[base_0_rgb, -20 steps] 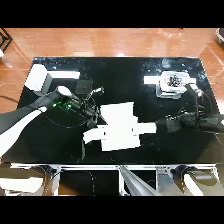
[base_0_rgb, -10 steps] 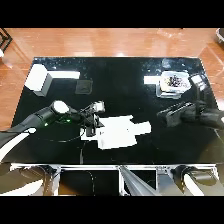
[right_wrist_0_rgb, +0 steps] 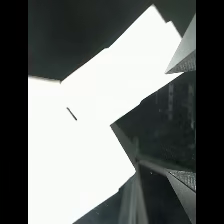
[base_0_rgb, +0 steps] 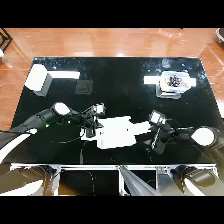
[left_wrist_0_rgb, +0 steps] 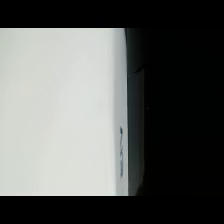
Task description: Fold the box and place the chain.
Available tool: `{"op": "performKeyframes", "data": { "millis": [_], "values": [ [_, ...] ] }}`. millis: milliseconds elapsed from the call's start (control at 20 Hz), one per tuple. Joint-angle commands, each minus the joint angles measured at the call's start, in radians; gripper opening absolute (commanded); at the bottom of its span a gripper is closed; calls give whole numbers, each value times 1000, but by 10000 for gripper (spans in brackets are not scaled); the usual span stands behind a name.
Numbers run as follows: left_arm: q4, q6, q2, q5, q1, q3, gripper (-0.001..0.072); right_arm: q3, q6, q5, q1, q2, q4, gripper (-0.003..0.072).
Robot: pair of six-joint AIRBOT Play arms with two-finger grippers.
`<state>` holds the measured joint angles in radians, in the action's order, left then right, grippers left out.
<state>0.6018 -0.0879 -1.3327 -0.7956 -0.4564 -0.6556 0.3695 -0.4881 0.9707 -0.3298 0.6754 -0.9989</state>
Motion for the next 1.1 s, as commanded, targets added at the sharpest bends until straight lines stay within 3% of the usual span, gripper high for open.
{"op": "performKeyframes", "data": {
  "millis": [0, 150, 350, 550, 1050],
  "values": [
    [1, -3, -11, -3, 0, 0, 18, -40, 138, -57, -71, 1, -7, 701],
    [0, -94, -12, -135, -1, -21, 14, -40, 138, -55, -80, 1, -8, 701],
    [50, -88, -18, -70, -2, -21, 15, -40, 138, -56, -80, 1, -8, 701],
    [45, -83, -40, -69, -5, -23, 15, -40, 156, -36, -85, 24, -8, 701],
    [45, -80, -40, -69, -6, -23, 15, -42, 182, -315, -335, 185, -3, 701]
  ]
}}
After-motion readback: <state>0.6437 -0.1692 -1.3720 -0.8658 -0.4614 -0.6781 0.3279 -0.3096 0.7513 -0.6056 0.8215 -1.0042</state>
